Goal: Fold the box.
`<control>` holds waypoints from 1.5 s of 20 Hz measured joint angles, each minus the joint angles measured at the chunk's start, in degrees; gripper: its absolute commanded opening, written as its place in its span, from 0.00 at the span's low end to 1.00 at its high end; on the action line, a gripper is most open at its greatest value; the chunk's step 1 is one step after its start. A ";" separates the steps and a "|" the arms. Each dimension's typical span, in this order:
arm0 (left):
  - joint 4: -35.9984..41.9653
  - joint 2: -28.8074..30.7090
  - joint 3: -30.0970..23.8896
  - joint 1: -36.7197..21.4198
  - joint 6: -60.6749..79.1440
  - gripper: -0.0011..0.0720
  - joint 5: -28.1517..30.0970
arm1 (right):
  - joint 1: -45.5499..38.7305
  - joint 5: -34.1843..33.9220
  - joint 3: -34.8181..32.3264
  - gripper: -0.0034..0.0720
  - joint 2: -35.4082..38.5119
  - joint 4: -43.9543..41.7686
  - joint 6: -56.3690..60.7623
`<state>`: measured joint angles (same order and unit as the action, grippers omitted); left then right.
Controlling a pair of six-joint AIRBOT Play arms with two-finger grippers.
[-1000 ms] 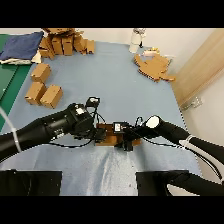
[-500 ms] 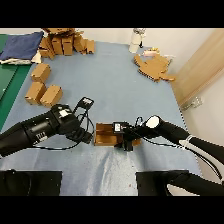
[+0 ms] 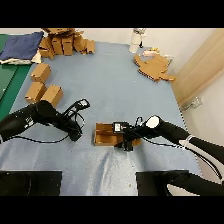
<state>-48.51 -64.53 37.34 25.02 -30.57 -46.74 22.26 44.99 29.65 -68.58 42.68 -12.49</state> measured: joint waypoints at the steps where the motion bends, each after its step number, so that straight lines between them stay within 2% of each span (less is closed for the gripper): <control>1: 2.67 -0.63 -0.17 -0.42 6.67 0.03 1.99 | 0.00 0.00 0.00 0.82 0.00 0.02 0.00; 3: 8.61 -2.16 -0.37 -1.16 19.08 0.03 5.77 | 0.00 -0.02 0.00 0.82 0.00 0.00 0.00; 5: 14.45 -4.20 -0.46 -1.73 28.61 0.03 6.21 | 0.00 -0.02 0.00 0.82 0.00 0.00 0.00; 9: 22.84 -8.74 -0.52 -3.48 42.73 0.03 -1.84 | 0.00 -0.04 0.00 0.82 0.00 -0.02 -0.02; 11: 23.74 -10.08 -0.63 -3.85 48.54 0.03 -5.57 | 0.00 -0.04 0.00 0.81 0.00 -0.02 0.00; 14: 21.81 -10.23 -0.81 -4.46 52.78 0.06 -7.72 | 0.00 -0.04 0.00 0.81 0.00 -0.04 -0.02; 16: 20.44 -10.01 -0.85 -4.66 53.55 0.97 -8.41 | 0.00 -0.04 0.00 0.82 0.00 -0.04 -0.02; 21: 19.12 -9.86 -0.92 -3.52 54.21 0.98 -8.44 | 0.00 -0.07 0.00 0.82 0.00 -0.04 -0.02; 26: 18.82 -10.05 -0.92 0.98 49.72 0.98 -1.68 | 0.00 -0.07 0.00 0.82 0.00 -0.07 -0.02; 30: 18.78 -10.08 -0.92 3.63 47.80 0.98 1.57 | 0.00 -0.07 0.00 0.82 0.00 -0.20 -0.02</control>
<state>-29.74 -74.61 36.42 28.64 17.23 -45.17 22.26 44.93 29.65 -68.58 42.48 -12.51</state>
